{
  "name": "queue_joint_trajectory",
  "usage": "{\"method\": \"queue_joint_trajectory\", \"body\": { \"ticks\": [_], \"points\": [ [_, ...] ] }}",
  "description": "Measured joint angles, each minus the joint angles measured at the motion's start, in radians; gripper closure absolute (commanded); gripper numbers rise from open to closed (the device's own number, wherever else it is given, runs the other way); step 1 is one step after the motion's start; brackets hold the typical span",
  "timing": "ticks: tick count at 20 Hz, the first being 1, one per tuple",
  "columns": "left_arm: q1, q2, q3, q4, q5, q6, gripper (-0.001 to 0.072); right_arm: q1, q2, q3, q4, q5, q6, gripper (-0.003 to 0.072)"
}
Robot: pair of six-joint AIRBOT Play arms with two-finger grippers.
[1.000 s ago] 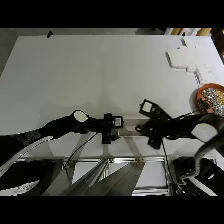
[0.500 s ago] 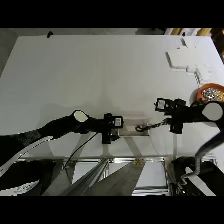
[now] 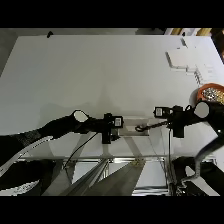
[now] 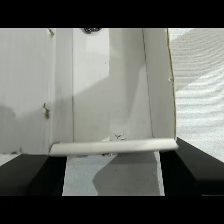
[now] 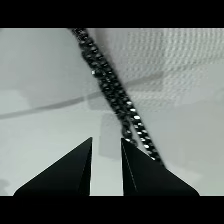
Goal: Fold the box and place the chain.
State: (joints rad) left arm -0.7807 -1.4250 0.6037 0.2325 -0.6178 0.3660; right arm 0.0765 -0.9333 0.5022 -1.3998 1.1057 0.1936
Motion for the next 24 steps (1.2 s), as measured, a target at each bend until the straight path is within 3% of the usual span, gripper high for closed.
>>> {"method": "queue_joint_trajectory", "body": {
  "ticks": [11,24],
  "points": [
    [0.0,0.0,0.0,0.0,0.0,0.0,0.0363,-0.003,-0.071,-0.033,-0.006,-0.093,-0.064,0.051],
    [0.0,0.0,0.0,0.0,0.0,0.0,0.0363,-0.003,-0.036,-0.033,-0.067,-0.138,0.026,0.0514]
  ]
}}
